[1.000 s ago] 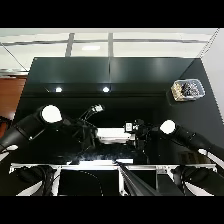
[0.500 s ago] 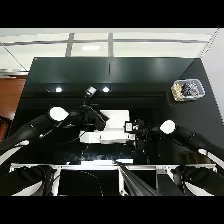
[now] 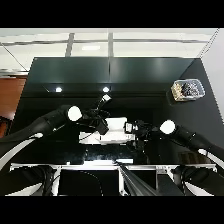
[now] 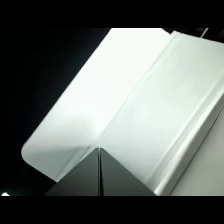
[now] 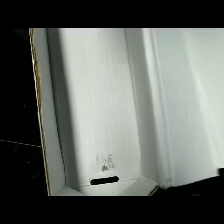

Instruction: Fold the box and place the chain.

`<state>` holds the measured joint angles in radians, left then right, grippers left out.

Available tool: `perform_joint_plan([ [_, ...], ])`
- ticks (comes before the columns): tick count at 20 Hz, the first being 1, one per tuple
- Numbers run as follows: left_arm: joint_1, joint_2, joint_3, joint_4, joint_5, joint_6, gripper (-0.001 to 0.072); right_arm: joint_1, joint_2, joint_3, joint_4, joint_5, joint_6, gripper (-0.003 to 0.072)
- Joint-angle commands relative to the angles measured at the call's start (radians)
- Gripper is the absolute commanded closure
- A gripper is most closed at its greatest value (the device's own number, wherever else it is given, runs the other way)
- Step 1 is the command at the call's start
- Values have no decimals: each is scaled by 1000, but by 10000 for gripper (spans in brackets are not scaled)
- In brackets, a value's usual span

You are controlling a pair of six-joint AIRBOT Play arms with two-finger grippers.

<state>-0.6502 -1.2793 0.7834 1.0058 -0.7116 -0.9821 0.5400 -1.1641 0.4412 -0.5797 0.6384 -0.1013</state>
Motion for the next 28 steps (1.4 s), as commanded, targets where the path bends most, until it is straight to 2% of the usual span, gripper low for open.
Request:
perform_joint_plan([
  [1,42,105,33,108,-104,-47,683,0,0,0,0,-3,0,380],
  [4,111,274,-21,88,-225,-17,682,0,0,0,0,-3,0,380],
  [7,147,403,-150,-148,-239,204,679,0,0,0,0,-2,0,379],
  [8,143,414,-188,-164,-240,260,646,0,0,0,0,-2,0,379],
  [9,132,412,-224,-147,-236,324,359,0,0,0,0,-2,0,380],
  [10,122,406,-256,-116,-218,419,31,0,0,0,0,-2,0,380],
  [11,111,401,-288,-69,-194,502,2,0,0,0,0,-2,0,379],
  [14,71,386,-351,4,-61,697,2,0,0,0,0,-2,0,380],
  [16,45,360,-359,3,33,700,7,0,0,0,0,-2,0,380],
  [20,0,302,-355,-82,59,698,40,0,0,0,0,-2,0,379],
  [21,-6,301,-354,-122,72,698,146,0,0,0,0,-2,0,379],
  [23,-10,301,-353,-177,111,698,419,0,0,0,0,-2,0,379],
  [26,-9,301,-353,-209,113,698,496,0,0,0,0,-2,0,380],
  [28,-9,298,-354,-274,112,698,511,0,0,0,0,-2,0,379],
])
